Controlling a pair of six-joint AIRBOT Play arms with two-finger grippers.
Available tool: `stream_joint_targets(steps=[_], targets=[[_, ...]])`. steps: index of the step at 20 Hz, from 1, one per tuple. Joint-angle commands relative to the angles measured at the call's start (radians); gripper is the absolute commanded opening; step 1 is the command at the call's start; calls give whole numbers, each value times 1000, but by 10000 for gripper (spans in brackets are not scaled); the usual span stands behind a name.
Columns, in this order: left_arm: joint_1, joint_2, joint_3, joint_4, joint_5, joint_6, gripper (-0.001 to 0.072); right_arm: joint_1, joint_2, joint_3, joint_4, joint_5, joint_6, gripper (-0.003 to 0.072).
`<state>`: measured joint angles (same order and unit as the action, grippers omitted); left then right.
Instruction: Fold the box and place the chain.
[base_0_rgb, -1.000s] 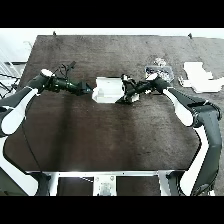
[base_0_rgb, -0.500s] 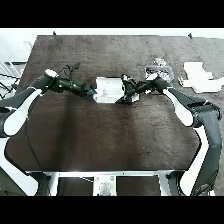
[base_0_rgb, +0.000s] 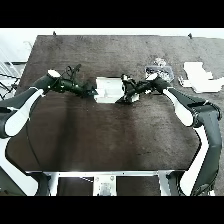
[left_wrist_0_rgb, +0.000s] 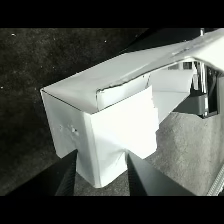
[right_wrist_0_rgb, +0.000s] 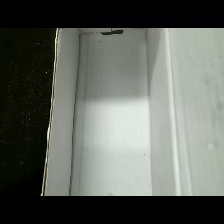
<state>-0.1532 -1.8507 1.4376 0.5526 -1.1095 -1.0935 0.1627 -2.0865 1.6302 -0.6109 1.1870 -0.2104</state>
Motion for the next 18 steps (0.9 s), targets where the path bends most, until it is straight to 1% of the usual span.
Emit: stream_joint_targets(steps=[1,3,7,13,18], targets=[[-16,0,18,61,19,-72,370,0,-1,0,0,0,0,506],[-27,0,45,100,20,-119,369,0,-1,0,0,0,0,506],[-39,0,67,122,34,-181,369,0,-1,0,0,0,0,505],[-87,0,121,255,33,-378,368,0,-1,0,0,0,0,505],[-124,-1,155,329,45,-497,368,0,-1,0,0,0,0,505]])
